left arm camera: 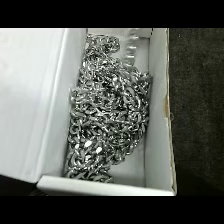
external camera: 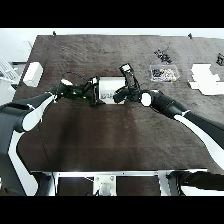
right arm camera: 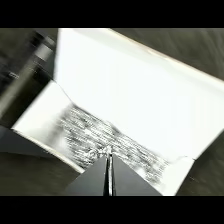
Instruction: Fold the box and place the chain.
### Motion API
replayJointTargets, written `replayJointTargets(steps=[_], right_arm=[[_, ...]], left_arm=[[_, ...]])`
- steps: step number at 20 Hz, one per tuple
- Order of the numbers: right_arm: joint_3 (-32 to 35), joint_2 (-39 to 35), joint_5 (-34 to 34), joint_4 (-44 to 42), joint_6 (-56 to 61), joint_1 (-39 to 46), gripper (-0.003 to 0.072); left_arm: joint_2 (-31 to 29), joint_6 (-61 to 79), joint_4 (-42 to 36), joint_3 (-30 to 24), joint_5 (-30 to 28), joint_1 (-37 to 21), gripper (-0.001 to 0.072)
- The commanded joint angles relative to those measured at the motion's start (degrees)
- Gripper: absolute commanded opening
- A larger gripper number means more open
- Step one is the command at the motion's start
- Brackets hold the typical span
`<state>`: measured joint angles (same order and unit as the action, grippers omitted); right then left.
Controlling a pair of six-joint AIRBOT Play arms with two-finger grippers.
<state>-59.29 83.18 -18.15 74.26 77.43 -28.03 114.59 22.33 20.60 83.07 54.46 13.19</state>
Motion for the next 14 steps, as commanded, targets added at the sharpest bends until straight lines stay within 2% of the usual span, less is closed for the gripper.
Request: replayJointTargets(steps=[1,2,4,5,6,9,10,11,12,13,14], right_arm=[[-0.37,1.20,-0.55,-0.11,-0.11,3.19,0.0149],[-1.20,1.20,-1.31,-0.09,-0.15,3.93,0.0302],[-4.02,1.18,-5.38,-0.09,-0.52,4.85,0.0325],[-5.79,1.05,-8.41,-0.09,-2.03,5.01,0.0414],[-7.89,0.76,-12.35,-0.09,-3.82,5.01,0.0451],[-14.19,-1.38,-21.62,3.37,-8.74,5.07,0.0451],[-15.63,-2.29,-21.99,4.94,-10.03,5.51,0.0442],[-17.42,-2.60,-22.45,4.66,-12.83,6.67,0.0270],[-19.28,-2.08,-24.30,4.26,-17.03,8.04,0.0186],[-21.11,-1.01,-26.21,4.22,-22.56,9.66,0.0182],[-22.36,0.07,-26.32,4.20,-27.08,11.28,0.0136]], left_arm=[[-0.02,0.02,0.00,0.02,0.00,0.00,0.0334],[-0.02,0.02,0.00,0.02,0.00,0.00,0.0334],[-0.02,0.02,0.00,0.02,0.00,0.00,0.0334],[-0.02,0.02,0.00,0.02,0.00,0.00,0.0334],[-0.02,0.02,-0.02,0.02,0.00,0.00,0.0334],[-0.02,0.02,0.00,0.02,0.00,0.00,0.0334],[-0.02,0.02,0.00,0.02,0.00,0.00,0.0334],[-0.02,0.02,0.00,0.02,-0.02,0.00,0.0334],[-0.02,0.02,0.00,0.02,0.02,0.00,0.0334],[-0.02,0.02,0.00,0.02,0.00,0.00,0.0334],[-0.02,0.02,0.00,0.02,-0.07,0.00,0.0334]])
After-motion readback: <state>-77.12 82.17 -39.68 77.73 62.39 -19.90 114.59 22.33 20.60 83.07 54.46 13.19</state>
